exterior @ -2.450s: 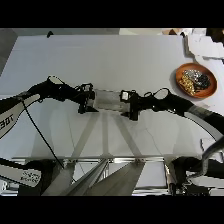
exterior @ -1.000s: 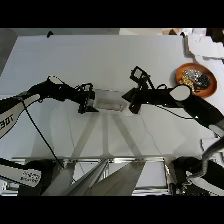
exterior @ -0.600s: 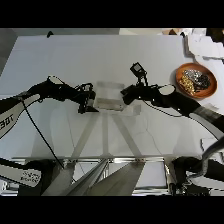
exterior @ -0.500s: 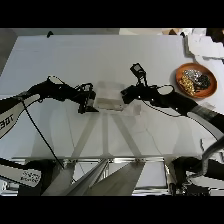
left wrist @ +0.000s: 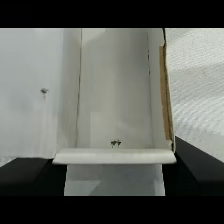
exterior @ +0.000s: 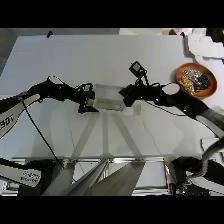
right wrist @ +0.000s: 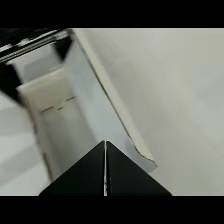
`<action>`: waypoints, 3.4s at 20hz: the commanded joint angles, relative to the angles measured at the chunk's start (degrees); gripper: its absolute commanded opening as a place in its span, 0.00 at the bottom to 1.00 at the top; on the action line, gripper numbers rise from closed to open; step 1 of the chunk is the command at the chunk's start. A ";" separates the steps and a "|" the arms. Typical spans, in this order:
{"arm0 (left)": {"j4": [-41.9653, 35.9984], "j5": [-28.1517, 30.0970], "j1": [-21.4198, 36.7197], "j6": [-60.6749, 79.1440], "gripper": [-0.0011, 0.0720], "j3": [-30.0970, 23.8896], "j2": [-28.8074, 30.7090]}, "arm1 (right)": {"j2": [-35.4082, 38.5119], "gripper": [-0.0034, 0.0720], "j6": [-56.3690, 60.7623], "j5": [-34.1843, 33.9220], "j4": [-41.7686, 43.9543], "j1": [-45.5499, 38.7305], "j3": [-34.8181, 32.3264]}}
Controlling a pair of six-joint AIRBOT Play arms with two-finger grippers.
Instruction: Fold the box and place the chain.
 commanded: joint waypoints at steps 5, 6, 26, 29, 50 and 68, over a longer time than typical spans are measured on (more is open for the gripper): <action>0.00 0.00 0.02 0.00 0.48 -0.02 0.02 | 15.85 0.42 1.97 4.42 -31.87 4.90 -6.34; 0.00 0.00 0.02 0.00 0.48 -0.02 0.02 | 16.09 0.47 1.97 2.97 -32.28 5.22 -8.37; 0.00 0.00 0.02 0.02 0.48 -0.02 0.02 | -6.34 0.60 -47.17 5.60 6.75 -6.34 -9.14; 0.00 0.00 0.02 0.02 0.48 -0.02 0.02 | -8.09 0.59 -50.01 9.16 9.92 -6.34 -9.16; 0.00 0.00 0.02 0.02 0.48 -0.02 0.02 | -2.58 0.34 -46.88 11.32 12.87 -6.34 -9.77; 0.00 -0.17 0.02 0.02 0.48 -0.02 0.02 | -1.03 0.62 -38.56 2.05 1.62 -5.57 -12.70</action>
